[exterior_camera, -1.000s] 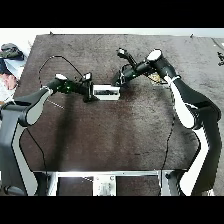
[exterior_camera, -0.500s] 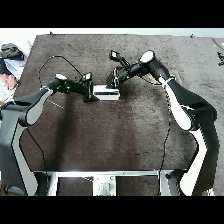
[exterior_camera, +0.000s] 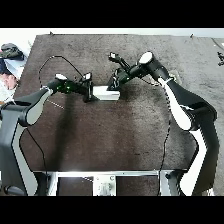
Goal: Fold the box and place the chain.
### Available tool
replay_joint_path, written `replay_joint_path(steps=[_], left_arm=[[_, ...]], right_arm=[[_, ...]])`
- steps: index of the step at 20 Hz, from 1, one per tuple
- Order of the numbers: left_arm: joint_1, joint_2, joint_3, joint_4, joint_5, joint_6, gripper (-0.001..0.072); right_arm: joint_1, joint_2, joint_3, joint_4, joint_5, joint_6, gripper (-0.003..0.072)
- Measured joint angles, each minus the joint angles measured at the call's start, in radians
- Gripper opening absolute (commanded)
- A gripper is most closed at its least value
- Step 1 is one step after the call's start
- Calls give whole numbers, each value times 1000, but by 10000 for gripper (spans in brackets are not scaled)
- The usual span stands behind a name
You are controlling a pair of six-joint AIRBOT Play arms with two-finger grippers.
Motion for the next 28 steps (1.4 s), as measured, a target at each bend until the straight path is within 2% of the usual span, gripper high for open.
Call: replay_joint_path(steps=[5, 13, 17, 19, 24, 26, 28], left_arm=[[0, 0, 0, 0, 0, 0, 348], [0, 0, 0, 0, 0, 0, 348], [0, 0, 0, 0, 0, 0, 348], [0, 0, 0, 0, 0, 0, 348], [0, 0, 0, 0, 0, 0, 348], [0, 0, 0, 0, 0, 0, 348], [0, 0, 0, 0, 0, 0, 348]], right_arm=[[1, 6, -20, -5, -27, 28, 347], [2, 32, -42, -3, -5, 100, 346], [8, 35, -81, 6, -72, 77, 346], [8, 43, -92, 21, -91, 59, 293], [8, 122, -191, 36, -129, 8, 298], [8, 146, -250, 50, -173, -49, 492], [8, 150, -296, 72, -229, -124, 486]])
